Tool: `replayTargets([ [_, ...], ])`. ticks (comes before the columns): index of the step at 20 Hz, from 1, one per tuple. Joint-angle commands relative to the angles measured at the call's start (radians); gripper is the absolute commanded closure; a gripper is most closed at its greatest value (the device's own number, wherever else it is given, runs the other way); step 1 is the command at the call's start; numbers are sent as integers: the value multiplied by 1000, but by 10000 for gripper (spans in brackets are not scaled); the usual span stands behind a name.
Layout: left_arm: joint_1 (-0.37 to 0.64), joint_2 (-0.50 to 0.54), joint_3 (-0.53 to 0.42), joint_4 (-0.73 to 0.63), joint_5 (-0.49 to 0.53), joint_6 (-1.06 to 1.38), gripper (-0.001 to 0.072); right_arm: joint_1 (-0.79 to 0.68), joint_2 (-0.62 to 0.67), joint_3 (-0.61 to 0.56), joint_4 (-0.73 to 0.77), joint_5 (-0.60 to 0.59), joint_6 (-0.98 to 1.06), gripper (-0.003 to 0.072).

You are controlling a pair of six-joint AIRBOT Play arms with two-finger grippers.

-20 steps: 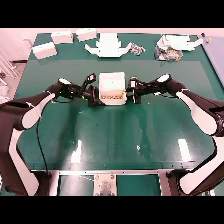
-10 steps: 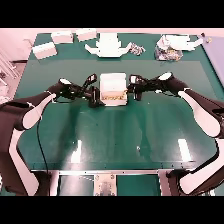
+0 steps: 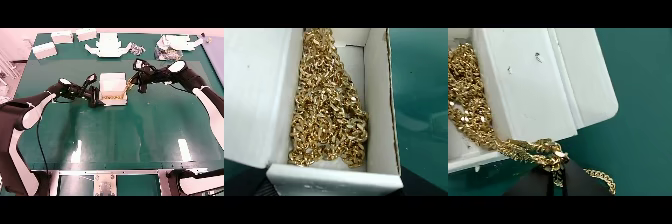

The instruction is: Fold the box and place the chain.

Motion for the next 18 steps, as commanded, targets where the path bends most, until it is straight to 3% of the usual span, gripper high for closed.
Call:
replayTargets([
  [1, 0, 1, 0, 0, 0, 0, 222, 36, 82, 0, -105, 85, 167, 675],
  [8, 0, 1, 0, 0, 0, 0, 222, 184, 231, 0, -235, 74, 285, 676],
  [18, 0, 1, 0, 0, 0, 0, 222, 267, 283, 21, -321, -255, 249, 678],
])
